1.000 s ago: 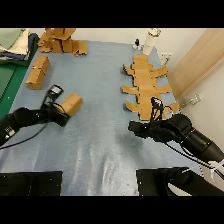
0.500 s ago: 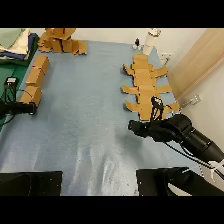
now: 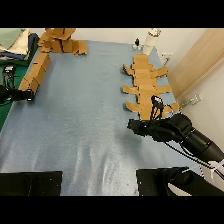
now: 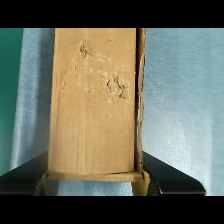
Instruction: Fold the box.
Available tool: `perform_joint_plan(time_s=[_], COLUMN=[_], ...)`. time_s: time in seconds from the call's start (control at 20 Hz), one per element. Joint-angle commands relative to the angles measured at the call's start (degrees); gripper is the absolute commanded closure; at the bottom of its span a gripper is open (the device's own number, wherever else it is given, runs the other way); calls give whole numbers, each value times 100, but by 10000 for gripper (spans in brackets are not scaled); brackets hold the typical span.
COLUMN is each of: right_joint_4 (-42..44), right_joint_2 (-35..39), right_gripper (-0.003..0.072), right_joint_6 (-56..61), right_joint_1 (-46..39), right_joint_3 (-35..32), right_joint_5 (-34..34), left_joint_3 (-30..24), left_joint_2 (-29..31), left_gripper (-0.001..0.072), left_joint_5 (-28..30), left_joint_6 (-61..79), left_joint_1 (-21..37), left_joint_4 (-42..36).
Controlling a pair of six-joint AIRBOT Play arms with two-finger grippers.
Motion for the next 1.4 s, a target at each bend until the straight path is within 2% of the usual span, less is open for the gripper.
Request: perform_joint_plan(time_s=[0.0, 0.2, 0.25, 0.4, 0.55, 0.85, 1.0, 1.05, 1.1, 1.15, 1.25, 1.35], right_joint_4=[2, 4, 4, 7, 7, 302, 507, 612, 656, 638, 660, 675], right_joint_2=[-2, -2, -2, -2, -2, -2, -4, -17, -59, -146, -479, -1014], right_gripper=[683, 683, 683, 683, 683, 682, 682, 682, 682, 682, 682, 682], right_joint_6=[4, 4, 4, 4, 2, -308, -643, -804, -857, -879, -1355, -1836], right_joint_1=[2, 4, 2, 4, 4, 4, 4, 2, 2, 0, -42, -164], right_joint_3=[4, 4, 4, 4, 4, 4, 13, 24, 61, 142, 446, 966], right_joint_5=[17, 17, 17, 17, 15, -39, -170, -232, -319, -435, -522, -658], left_joint_3=[310, 367, 367, 378, 461, 850, 940, 953, 951, 949, 949, 949], left_joint_2=[-481, -575, -575, -573, -452, 439, 990, 1163, 1351, 1521, 1757, 1847], left_gripper=[198, 183, 11, 9, 9, 9, 11, 111, 511, 696, 697, 698], left_joint_5=[11, 24, 11, -251, -918, -2531, -3289, -3633, -4054, -4288, -4579, -5069], left_joint_6=[-74, -63, -74, -74, -251, -525, -525, -525, -507, -420, -442, -756], left_joint_1=[11, 11, 11, 13, 111, 767, 916, 909, 852, 715, 262, -511], left_joint_4=[-35, -55, -70, -70, -52, 286, 619, 588, 522, 520, 389, 177])
